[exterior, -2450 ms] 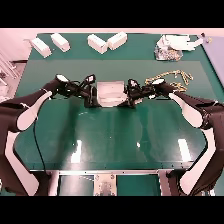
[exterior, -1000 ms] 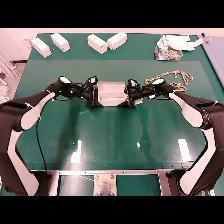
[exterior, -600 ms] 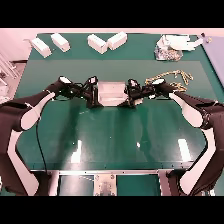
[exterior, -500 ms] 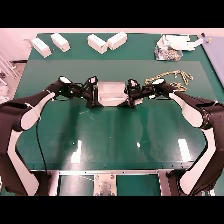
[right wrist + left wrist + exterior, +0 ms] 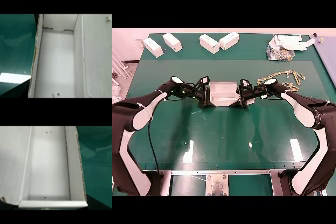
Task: Fold the box and place the chain.
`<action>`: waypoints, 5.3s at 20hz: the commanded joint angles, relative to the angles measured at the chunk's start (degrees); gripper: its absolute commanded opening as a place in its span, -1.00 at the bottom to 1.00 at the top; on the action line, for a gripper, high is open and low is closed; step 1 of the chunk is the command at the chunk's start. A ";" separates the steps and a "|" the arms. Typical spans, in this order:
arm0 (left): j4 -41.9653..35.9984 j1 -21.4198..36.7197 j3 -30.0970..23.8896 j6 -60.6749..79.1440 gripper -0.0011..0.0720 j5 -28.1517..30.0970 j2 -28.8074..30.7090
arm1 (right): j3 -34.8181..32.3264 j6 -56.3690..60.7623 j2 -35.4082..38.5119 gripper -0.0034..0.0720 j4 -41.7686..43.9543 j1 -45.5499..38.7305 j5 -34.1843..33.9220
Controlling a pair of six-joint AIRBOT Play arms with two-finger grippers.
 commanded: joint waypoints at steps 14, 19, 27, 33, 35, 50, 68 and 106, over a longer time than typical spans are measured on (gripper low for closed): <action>0.02 -0.04 -0.02 0.00 0.58 0.04 0.00 | 0.04 0.04 2.38 1.00 -4.61 -1.20 0.02; 0.00 -0.04 -0.02 0.00 0.59 0.04 0.00 | 0.02 0.48 5.64 1.00 -6.14 -6.23 0.26; 0.00 -0.04 -0.02 0.00 0.59 0.07 0.00 | 0.02 2.67 11.56 1.00 -2.86 -12.11 13.29; 0.00 -0.04 -0.02 0.00 0.59 0.37 0.00 | 0.00 9.75 11.54 -0.89 7.78 -10.05 18.82; 0.00 -0.04 -0.02 0.00 0.58 0.39 0.00 | 0.02 12.04 11.50 -0.89 7.48 -7.87 11.47; 0.02 -0.04 -0.04 -0.02 0.58 0.44 0.00 | 11.52 12.48 2.56 -0.89 -2.45 -2.40 -2.45; 0.00 -0.04 -0.04 0.00 0.59 0.44 0.00 | 12.13 15.85 2.64 -0.90 -7.58 -2.54 -1.42; 0.00 -0.04 -0.02 0.00 0.59 0.46 0.00 | -11.19 5.75 15.45 0.05 -8.96 -1.01 -11.63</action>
